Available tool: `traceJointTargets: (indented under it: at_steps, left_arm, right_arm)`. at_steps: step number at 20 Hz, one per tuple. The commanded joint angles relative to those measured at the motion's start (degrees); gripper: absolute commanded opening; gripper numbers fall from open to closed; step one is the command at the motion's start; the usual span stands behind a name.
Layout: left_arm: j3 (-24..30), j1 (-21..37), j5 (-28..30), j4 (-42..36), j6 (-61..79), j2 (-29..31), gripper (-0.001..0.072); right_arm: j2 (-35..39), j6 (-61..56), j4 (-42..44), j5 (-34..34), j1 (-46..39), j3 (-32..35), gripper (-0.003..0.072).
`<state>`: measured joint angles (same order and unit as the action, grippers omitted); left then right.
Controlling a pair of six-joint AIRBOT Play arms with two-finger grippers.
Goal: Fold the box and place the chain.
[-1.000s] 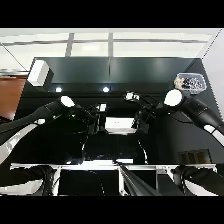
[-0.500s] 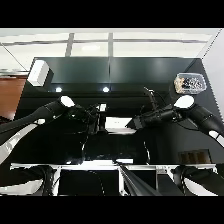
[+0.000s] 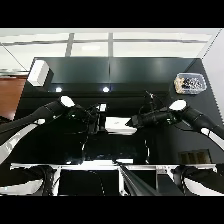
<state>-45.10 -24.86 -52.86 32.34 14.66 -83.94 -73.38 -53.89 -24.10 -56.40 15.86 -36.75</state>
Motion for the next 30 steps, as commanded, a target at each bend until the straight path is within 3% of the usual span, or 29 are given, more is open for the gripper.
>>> traceJointTargets:
  at_steps: [1, 2, 3, 6, 7, 12, 17, 20, 25, 30]
  left_arm:
    - [-0.02, -0.02, -0.04, -0.07, -0.07, -0.04, 0.0353]
    - [-0.02, -0.02, -0.04, -0.07, -0.07, -0.04, 0.0362]
    - [-0.02, 0.0, -0.04, -0.04, -0.07, -0.04, 0.042]
    - [-0.02, 0.0, -0.04, -0.04, -0.09, 0.04, 0.0672]
    - [-0.02, 0.07, -0.15, -0.02, -0.13, 0.35, 0.0708]
    - [-0.15, 3.37, -5.27, 0.0, -2.97, 6.84, 0.0708]
    - [-1.57, 1.49, -6.6, -2.71, -7.72, 11.58, 0.0707]
    - [-4.68, -5.07, 0.44, -4.28, -12.68, 8.81, 0.0706]
    - [-14.23, -10.93, 0.0, -4.09, -18.36, -2.1, 0.0706]
    - [-16.04, -10.62, -0.98, -2.82, -24.22, -5.03, 0.0706]
  right_arm:
    - [0.26, -0.15, -1.57, 1.25, -0.04, 0.02, 0.0015]
    - [1.79, 0.24, -1.66, 0.66, -0.13, -0.2, 0.0015]
    - [3.8, 0.35, -1.77, -0.26, -0.48, -0.66, 0.0015]
    - [12.33, 0.13, -5.07, -4.9, -4.09, -3.5, 0.0015]
    - [15.61, -0.94, -7.08, -6.34, -6.34, -4.37, 0.0015]
    - [27.98, -6.82, -18.73, -13.73, -20.09, -4.83, 0.0015]
    - [29.31, -7.63, -20.57, -14.4, -27.39, -4.76, 0.0015]
    - [29.31, -7.61, -20.13, -12.52, -27.41, -4.76, 0.0015]
    - [29.31, -7.61, -20.15, -13.0, -27.41, -4.76, 0.0015]
    - [29.31, -7.39, -20.81, -13.0, -27.41, -4.76, 0.0016]
